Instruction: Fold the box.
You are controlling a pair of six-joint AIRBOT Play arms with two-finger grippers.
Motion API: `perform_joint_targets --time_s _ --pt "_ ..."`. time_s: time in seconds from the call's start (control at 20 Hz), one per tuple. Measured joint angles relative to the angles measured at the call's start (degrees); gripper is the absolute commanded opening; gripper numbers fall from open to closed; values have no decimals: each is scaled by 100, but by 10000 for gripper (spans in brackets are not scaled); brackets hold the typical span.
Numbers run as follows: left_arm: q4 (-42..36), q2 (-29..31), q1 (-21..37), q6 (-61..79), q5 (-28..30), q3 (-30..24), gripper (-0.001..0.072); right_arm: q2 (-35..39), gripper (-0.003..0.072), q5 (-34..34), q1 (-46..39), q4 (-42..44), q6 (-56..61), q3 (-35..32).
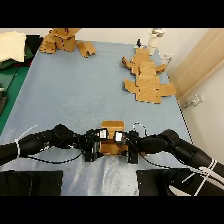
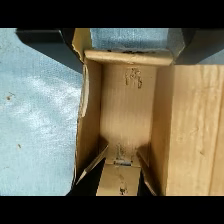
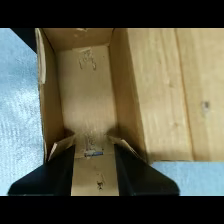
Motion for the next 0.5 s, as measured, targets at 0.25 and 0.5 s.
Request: perform_joint_targets --time_s 0.25,0.5 --pt "-2 0 0 -4 -2 0 607 -57 410 63 26 -4 -212 0" --pt "-2 0 0 -4 -2 0 606 -63 295 48 28 -90 -175 4"
